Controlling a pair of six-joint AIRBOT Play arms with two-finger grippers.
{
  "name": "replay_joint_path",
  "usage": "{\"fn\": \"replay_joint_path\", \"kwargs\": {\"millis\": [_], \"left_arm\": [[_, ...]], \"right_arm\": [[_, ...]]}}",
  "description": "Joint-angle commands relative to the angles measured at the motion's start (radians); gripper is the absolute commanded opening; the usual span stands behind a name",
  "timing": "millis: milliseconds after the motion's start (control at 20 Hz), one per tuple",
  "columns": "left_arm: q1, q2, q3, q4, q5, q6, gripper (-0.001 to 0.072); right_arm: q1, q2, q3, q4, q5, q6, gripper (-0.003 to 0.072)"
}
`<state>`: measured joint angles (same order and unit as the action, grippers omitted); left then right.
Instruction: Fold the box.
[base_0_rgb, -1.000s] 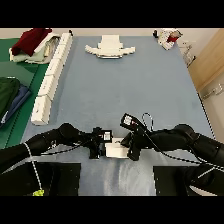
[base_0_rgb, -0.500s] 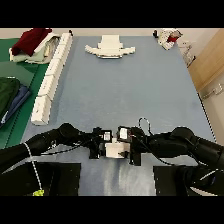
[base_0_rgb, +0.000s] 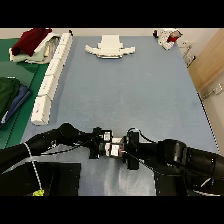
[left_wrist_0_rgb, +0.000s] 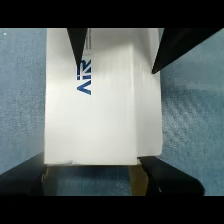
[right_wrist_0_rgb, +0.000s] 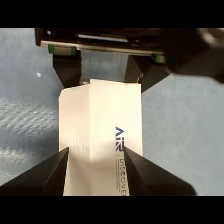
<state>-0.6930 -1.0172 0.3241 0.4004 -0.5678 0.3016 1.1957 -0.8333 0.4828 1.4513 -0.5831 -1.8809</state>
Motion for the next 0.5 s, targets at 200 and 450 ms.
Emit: {"fn": "replay_joint_path", "kwargs": {"millis": [200, 450], "left_arm": [[0.001, 0.000, 0.001, 0.000, 0.000, 0.000, 0.0505], [0.001, 0.000, 0.001, 0.000, 0.000, 0.000, 0.0505]], "right_arm": [[0.066, 0.002, 0.000, -0.269, 0.006, 0.234, 0.0266], [0.071, 0.017, 0.000, -0.267, 0.006, 0.234, 0.0267]]}}
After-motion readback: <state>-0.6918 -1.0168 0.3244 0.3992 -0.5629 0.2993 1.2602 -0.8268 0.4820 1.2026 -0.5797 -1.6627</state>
